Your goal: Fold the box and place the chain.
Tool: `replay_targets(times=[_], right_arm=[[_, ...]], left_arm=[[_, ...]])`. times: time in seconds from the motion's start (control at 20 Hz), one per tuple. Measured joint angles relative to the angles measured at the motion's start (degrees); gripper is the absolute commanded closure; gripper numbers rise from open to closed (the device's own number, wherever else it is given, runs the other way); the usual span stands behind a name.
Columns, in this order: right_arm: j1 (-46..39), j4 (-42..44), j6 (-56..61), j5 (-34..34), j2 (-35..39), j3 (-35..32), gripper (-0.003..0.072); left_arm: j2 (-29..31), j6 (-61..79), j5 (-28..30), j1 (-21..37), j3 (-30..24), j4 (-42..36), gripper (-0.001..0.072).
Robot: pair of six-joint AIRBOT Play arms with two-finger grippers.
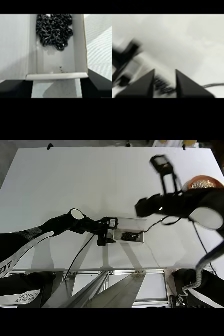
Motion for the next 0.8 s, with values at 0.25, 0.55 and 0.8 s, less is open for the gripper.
replay_targets(times=[0.25, 0.55, 0.8], right_arm=[[-17.9, -0.7, -6.3, 8.4, -4.0, 1.3, 0.0445], [-27.2, 0.0, -9.7, 6.4, -11.0, -6.3, 0.0344], [-28.5, 1.0, -10.4, 2.0, -17.7, -9.3, 0.0345]], left_arm=[[0.0, 0.0, 0.0, 0.0, 0.0, 0.0, 0.0455], [0.0, 0.0, 0.0, 0.0, 0.0, 0.0, 0.0455], [0.0, 0.0, 0.0, 0.0, 0.0, 0.0, 0.0455]])
